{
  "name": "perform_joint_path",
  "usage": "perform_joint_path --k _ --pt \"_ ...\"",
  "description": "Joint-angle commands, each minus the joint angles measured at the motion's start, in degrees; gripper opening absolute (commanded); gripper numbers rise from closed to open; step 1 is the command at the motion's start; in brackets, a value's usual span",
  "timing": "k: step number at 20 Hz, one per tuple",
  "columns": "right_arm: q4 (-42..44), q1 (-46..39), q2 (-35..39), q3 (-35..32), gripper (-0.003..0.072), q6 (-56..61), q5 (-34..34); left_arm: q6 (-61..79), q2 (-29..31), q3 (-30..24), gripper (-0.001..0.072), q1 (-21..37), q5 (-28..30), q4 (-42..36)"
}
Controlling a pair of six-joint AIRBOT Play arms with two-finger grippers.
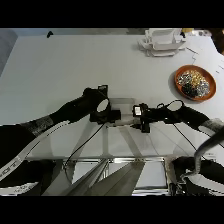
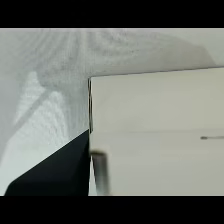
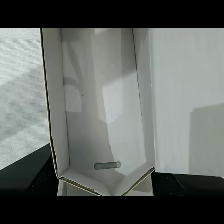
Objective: Fold the box and place the chain.
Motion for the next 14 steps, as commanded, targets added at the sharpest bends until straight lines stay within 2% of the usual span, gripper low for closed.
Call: perform_joint_path --k 1,8,14 --pt "0.02 0.04 0.0 0.0 0.0452 0.0 0.0 -1.2 -1.27 1.4 0.0269 -1.09 -1.42 3.41" --pt "0.02 0.04 0.0 0.0 0.0452 0.0 0.0 1.53 -1.25 1.29 0.0268 -0.9 -1.7 3.58" --pt "0.02 0.04 0.0 0.0 0.0452 0.0 -0.02 2.08 -1.18 -0.31 0.0269 -0.96 1.05 2.21"
